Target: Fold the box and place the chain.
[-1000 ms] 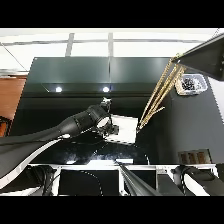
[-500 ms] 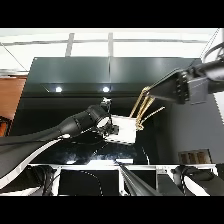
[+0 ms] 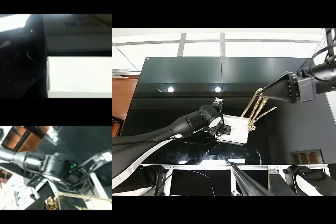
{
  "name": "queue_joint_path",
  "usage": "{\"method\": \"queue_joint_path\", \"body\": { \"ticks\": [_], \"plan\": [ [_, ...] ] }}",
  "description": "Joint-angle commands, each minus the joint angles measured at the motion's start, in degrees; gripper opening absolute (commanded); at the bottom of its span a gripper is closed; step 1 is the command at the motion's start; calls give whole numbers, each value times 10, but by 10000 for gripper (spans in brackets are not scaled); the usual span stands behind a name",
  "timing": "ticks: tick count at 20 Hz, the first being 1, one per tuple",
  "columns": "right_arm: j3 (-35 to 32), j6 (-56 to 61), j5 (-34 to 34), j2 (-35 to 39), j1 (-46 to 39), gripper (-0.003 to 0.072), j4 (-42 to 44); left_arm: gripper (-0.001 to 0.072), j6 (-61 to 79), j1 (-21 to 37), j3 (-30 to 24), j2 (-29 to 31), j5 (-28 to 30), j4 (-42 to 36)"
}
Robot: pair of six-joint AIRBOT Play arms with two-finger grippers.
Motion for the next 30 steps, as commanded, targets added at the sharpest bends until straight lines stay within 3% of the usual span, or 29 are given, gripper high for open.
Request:
{"method": "queue_joint_path", "body": {
  "ticks": [1,8,16,21,30],
  "plan": [
    [0,-1,21,6,-35,11,0,33,0,0,0,0,0,0],
    [0,-5,52,17,-31,10,12,33,0,0,0,0,0,0],
    [-19,-24,51,17,28,9,19,33,0,0,0,0,0,0],
    [-33,-24,50,17,14,10,10,33,0,0,0,0,0,0],
    [-70,-31,-16,16,10,9,14,33,0,0,0,0,0,0]
  ]
}}
